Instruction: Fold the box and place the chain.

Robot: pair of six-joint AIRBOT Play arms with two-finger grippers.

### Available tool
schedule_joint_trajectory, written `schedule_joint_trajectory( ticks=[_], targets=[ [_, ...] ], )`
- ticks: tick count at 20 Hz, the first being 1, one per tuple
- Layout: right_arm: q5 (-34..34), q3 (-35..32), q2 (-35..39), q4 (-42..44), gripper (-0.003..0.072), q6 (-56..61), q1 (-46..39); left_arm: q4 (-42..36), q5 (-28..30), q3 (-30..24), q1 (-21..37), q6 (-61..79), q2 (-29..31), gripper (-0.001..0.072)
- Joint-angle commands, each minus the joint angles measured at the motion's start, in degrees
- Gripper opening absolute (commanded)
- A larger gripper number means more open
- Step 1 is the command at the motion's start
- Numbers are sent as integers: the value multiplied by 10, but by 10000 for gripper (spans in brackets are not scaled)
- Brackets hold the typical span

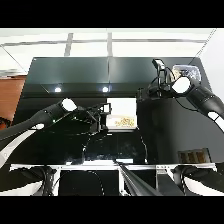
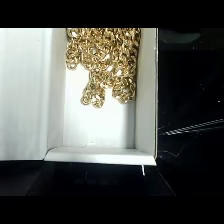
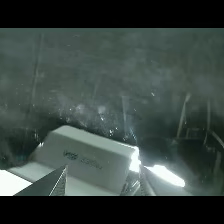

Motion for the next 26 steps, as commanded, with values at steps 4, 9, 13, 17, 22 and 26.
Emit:
schedule_joint_trajectory(
  ticks=[4, 9, 13, 17, 22, 26],
  targets=[
    [15, 0, -7, 41, 530, -193, 27, 10, 4, 0, 0, 2, 0, 225],
    [171, 38, 0, 30, 529, -324, 34, 10, 4, 0, 0, 2, 0, 225],
    [219, 47, 25, 23, 529, -366, 34, 10, 4, 0, 0, 2, 0, 225],
    [229, 6, 24, 75, 492, -463, 36, 10, 4, 0, 0, 2, 0, 225],
    [182, -32, 24, 86, 684, -520, 52, 10, 4, 0, 0, 2, 0, 225],
    [155, -41, 24, 86, 683, -585, 76, 10, 4, 0, 0, 2, 0, 225]
  ],
)
